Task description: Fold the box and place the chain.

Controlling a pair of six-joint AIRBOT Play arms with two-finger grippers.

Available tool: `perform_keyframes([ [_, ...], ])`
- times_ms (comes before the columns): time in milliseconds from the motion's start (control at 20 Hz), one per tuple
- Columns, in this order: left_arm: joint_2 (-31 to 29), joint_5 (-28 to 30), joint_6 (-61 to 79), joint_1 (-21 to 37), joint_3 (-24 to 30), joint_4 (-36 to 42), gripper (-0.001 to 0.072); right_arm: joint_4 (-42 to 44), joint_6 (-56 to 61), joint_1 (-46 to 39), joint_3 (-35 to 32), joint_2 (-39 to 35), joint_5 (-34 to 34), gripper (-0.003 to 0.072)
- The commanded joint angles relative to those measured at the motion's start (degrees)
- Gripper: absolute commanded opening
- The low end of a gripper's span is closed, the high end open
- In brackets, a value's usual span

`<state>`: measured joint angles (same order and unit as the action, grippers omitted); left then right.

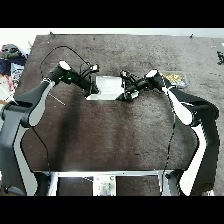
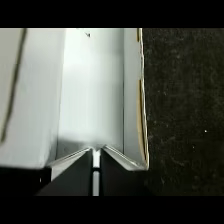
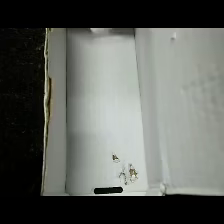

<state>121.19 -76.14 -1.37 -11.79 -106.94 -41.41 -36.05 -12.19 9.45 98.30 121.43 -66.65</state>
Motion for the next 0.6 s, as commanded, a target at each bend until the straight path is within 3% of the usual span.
perform_keyframes([
  [0, -0.04, -4.52, -0.13, 1.79, -0.50, 0.33, 0.0011, 0.07, 0.00, 0.00, 0.00, 0.02, 0.00, 0.0478],
  [150, -2.10, -7.41, -2.03, 2.32, -2.75, 1.09, 0.0009, 0.07, 0.00, 0.00, 0.00, 0.02, 0.00, 0.0477],
  [300, -7.02, -5.16, -8.83, 3.82, -3.26, -2.08, 0.0007, 0.07, 0.00, 0.00, 0.00, 0.02, 0.00, 0.0478],
  [550, -11.58, -1.99, -29.81, 8.59, -2.93, -0.59, 0.0004, 0.07, 0.00, 0.00, 0.00, 0.02, 0.00, 0.0477],
])
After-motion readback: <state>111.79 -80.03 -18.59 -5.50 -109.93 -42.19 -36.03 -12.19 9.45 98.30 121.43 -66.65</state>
